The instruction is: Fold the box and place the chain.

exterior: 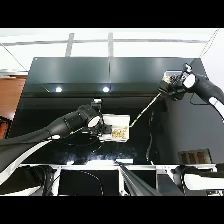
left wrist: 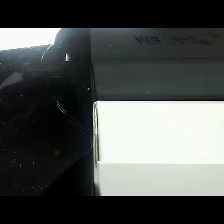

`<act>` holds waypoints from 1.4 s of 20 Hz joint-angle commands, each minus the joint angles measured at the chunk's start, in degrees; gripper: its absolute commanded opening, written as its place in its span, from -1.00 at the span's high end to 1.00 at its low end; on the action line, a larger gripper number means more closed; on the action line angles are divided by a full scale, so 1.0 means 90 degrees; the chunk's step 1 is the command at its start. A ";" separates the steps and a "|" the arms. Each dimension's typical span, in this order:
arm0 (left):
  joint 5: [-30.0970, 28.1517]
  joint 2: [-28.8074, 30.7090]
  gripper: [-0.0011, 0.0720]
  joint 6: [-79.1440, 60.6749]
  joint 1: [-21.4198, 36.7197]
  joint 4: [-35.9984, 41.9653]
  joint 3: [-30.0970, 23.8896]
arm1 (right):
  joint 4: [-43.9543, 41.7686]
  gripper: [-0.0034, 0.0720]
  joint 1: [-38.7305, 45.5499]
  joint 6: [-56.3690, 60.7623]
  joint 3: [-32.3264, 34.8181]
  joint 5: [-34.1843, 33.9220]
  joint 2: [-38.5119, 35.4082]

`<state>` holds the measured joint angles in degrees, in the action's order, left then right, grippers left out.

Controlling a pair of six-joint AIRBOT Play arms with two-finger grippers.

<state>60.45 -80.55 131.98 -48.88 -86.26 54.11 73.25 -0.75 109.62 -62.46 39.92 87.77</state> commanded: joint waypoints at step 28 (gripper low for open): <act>0.0007 0.0000 0.89 0.0000 0.0000 -0.0002 0.0002 | -0.3876 0.89 0.0073 -0.3099 -0.0850 0.4575 -0.5646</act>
<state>60.47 -80.55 131.98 -48.88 -86.26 54.11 44.12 1.32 83.05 -70.22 77.17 37.95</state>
